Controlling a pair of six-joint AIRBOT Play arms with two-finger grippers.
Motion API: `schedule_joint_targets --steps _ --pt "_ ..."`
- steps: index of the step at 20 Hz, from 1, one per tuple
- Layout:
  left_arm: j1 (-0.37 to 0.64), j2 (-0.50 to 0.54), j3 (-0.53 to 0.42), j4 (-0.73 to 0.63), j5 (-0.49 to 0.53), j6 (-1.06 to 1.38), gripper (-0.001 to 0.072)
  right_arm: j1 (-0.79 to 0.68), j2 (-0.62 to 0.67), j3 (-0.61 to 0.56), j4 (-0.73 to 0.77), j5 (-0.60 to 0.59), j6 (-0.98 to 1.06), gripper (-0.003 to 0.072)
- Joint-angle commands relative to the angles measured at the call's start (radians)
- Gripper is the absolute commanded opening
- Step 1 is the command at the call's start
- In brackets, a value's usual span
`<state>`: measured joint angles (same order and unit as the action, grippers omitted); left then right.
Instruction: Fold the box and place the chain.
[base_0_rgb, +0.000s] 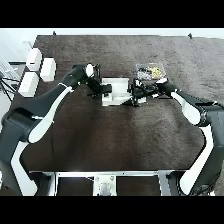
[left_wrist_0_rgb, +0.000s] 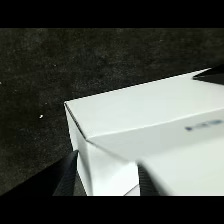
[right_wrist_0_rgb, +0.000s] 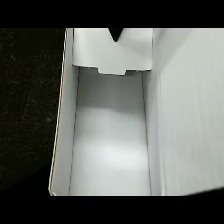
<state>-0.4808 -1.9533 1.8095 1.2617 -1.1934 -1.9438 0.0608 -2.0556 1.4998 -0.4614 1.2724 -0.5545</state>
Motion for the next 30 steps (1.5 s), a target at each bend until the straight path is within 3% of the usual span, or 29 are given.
schedule_joint_targets --steps 1,11,18,19,20,30 --pt "-0.012 -0.047 0.084 0.057 -0.097 -0.047 0.0417 0.000 0.000 0.000 0.001 0.000 0.000 0.0494" --pt "-0.012 -0.121 0.194 0.131 -0.214 -0.098 0.0416 0.000 0.000 0.000 0.001 0.000 0.000 0.0495" --pt "-0.022 -0.124 0.204 0.153 -0.193 -0.098 0.0414 0.000 0.000 0.000 0.001 0.000 0.000 0.0495" --pt "-0.023 -0.125 0.204 0.154 -0.193 -0.097 0.0352 0.000 0.000 0.000 0.001 0.000 0.000 0.0495" --pt "-0.023 -0.125 0.204 0.154 -0.191 -0.097 0.0228 0.000 0.000 0.000 0.001 0.000 0.000 0.0495" --pt "-0.034 -0.159 0.233 0.153 -0.212 -0.086 0.0230 0.000 0.000 0.000 0.001 0.000 0.000 0.0495"
